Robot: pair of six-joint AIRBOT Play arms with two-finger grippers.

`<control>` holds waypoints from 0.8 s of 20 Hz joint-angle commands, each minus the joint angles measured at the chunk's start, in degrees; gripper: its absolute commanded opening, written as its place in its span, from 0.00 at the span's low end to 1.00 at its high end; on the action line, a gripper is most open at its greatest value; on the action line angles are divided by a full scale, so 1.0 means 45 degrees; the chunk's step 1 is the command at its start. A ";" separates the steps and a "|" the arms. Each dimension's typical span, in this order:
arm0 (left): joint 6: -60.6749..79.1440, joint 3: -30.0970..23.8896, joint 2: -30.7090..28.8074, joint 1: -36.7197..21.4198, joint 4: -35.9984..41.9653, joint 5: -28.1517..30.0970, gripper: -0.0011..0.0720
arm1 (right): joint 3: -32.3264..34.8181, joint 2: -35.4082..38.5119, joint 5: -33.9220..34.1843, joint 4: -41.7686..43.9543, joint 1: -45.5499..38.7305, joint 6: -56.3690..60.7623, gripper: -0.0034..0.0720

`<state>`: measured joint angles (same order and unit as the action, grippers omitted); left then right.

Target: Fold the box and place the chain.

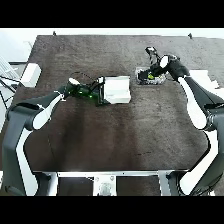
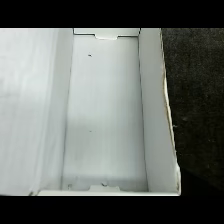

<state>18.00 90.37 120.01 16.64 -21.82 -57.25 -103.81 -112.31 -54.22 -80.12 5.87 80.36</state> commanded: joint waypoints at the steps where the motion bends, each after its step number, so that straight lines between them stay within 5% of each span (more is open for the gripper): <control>1: 0.0005 0.0005 0.0005 -0.0005 -0.0005 0.0005 0.49 | -0.0058 -0.0243 -0.0107 0.0811 0.0034 -0.0262 0.44; 5: 0.0005 0.0005 0.0000 -0.0005 -0.0005 0.0005 0.49 | -0.0083 -0.0593 -0.0155 0.0801 0.0005 -0.0248 0.39; 9: 0.0005 0.0005 0.0000 -0.0005 -0.0005 0.0005 0.49 | -0.0384 -0.0661 0.0160 0.0767 -0.0068 -0.0243 0.06; 16: 0.0005 0.0005 0.0005 -0.0005 -0.0005 0.0000 0.49 | -0.2365 -0.0214 -0.1656 0.0753 -0.0053 0.0044 0.05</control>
